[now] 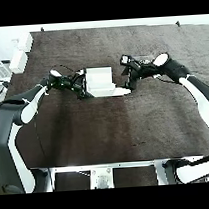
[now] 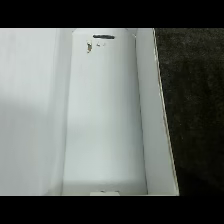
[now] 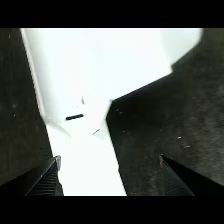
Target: Fold the box and place the chain.
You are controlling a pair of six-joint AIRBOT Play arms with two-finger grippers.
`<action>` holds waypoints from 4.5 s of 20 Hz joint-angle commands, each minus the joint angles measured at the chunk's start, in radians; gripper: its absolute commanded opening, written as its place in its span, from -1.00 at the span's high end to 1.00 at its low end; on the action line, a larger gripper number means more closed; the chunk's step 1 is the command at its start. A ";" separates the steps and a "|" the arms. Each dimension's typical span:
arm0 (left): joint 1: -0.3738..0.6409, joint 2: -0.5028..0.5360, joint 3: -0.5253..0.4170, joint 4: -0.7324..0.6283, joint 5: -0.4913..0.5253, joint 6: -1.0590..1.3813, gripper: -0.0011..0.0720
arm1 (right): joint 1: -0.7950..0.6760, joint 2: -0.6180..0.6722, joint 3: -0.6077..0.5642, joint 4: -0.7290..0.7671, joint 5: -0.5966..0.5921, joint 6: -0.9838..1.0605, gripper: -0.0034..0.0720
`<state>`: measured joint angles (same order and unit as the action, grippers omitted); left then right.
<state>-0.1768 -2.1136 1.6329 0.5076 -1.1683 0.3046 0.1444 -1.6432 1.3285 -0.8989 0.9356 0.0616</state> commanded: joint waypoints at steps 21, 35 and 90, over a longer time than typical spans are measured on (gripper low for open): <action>0.000 0.000 0.000 -0.001 0.001 0.000 -0.11 | 0.057 -0.122 -0.020 0.168 -0.053 -0.175 0.01; 0.000 0.000 0.000 -0.008 0.002 0.000 -0.11 | 0.121 -0.149 -0.020 0.220 -0.165 -0.179 0.16; 0.000 0.000 0.000 -0.014 0.001 0.000 -0.11 | -0.227 -0.138 -0.090 0.247 0.066 0.948 0.88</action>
<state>-0.1768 -2.1136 1.6329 0.4931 -1.1679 0.3038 -0.0978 -1.7477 1.2381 -0.7288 0.9962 1.0050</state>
